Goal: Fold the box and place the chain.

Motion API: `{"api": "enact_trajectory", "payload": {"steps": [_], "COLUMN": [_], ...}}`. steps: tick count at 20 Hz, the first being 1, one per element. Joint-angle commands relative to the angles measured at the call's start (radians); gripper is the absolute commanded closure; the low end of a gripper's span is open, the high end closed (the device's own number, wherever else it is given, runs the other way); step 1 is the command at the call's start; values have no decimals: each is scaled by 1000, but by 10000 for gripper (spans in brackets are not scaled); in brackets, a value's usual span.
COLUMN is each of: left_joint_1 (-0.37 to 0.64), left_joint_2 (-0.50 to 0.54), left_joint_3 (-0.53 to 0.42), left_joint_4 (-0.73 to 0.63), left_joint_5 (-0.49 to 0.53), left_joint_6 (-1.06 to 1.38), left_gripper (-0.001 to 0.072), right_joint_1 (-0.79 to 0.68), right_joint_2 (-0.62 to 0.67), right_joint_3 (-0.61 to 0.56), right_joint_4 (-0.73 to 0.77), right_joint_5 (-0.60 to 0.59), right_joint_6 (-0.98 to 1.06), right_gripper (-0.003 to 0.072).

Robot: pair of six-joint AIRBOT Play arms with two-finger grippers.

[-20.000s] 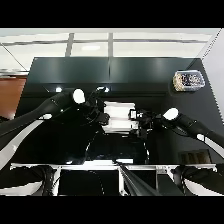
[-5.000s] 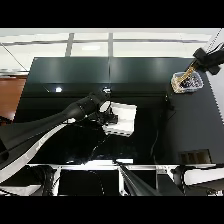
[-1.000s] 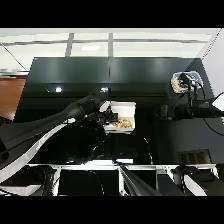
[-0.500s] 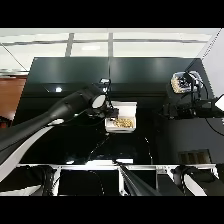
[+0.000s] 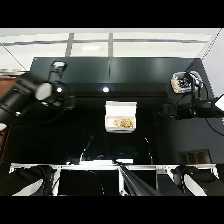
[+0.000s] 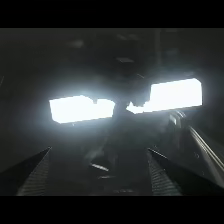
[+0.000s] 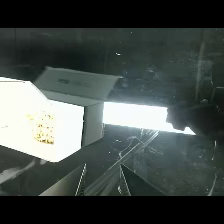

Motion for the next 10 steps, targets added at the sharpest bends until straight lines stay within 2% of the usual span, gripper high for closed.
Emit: {"api": "enact_trajectory", "payload": {"steps": [1, 2, 3, 10], "left_joint_1": [261, 285, 284, 109], "left_joint_2": [10, -9, -31, -238], "left_joint_3": [-126, -144, -159, -195], "left_joint_4": [-672, -810, -872, -883], "left_joint_5": [50, -25, -68, -52], "left_joint_6": [803, 1025, 1154, 1751], "left_gripper": [10, 10, 8, -11], "right_joint_1": [0, 0, 0, 0], "right_joint_2": [1, 1, 1, 1], "right_joint_3": [1, 1, 1, 0], "right_joint_4": [0, 0, 0, -10], "right_joint_5": [0, 0, -1, -6], "right_joint_6": [27, 31, 32, 39], "right_gripper": [430, 430, 430, 431]}}
